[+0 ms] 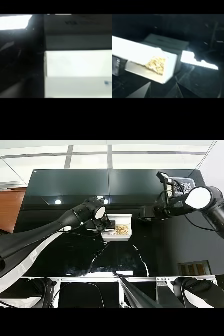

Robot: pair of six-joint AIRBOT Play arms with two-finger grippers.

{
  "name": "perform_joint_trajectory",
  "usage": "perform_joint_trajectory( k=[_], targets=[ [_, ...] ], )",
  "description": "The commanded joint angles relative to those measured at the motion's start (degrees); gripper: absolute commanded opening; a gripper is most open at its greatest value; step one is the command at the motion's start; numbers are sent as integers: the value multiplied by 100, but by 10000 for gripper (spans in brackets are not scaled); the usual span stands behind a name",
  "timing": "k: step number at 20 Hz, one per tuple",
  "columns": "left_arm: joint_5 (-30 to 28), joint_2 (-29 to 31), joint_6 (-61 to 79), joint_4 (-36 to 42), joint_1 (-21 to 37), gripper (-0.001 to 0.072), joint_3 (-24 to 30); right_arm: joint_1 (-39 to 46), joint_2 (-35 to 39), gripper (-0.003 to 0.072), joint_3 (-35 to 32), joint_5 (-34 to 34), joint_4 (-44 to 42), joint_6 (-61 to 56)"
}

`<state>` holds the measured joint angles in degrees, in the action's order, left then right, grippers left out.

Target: Fold the box and place the chain.

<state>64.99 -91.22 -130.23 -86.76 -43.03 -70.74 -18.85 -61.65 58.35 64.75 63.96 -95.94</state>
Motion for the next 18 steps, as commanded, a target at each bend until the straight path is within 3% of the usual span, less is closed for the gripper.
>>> perform_joint_trajectory(
  k=[1, 4, 6, 8, 10, 11, 12, 14, 15, 18],
  targets=[
    [118, 168, 352, 142, -94, 540, -2, 136, 52, 367, -4, 256, 234, 39],
    [592, 737, 750, -654, -481, 540, 70, 136, 52, 367, -4, 286, 269, 61],
    [608, 1351, 1016, -883, -573, 540, 385, 136, 52, 367, -4, 299, 326, 61],
    [549, 1982, 1102, -925, -280, 541, 918, 136, 52, 367, -4, 299, 367, 61],
    [511, 2535, 1187, -815, 426, 540, 1604, 136, 52, 367, -4, 299, 385, 61],
    [531, 2778, 1384, -382, 929, 540, 1976, 136, 52, 367, -4, 299, 385, 61],
    [461, 2964, 2052, 584, 1425, 540, 2308, 136, 52, 367, -4, 297, 382, 61],
    [151, 3178, 4745, 3016, 2262, 540, 2957, 133, 52, 367, -4, 291, 356, 59],
    [109, 3167, 5943, 3718, 2516, 540, 3132, 136, 52, 367, -4, 258, 361, 59],
    [-2, 3038, 9219, 4192, 2677, 550, 3294, 136, 52, 367, -4, 116, 367, 59]
  ],
)
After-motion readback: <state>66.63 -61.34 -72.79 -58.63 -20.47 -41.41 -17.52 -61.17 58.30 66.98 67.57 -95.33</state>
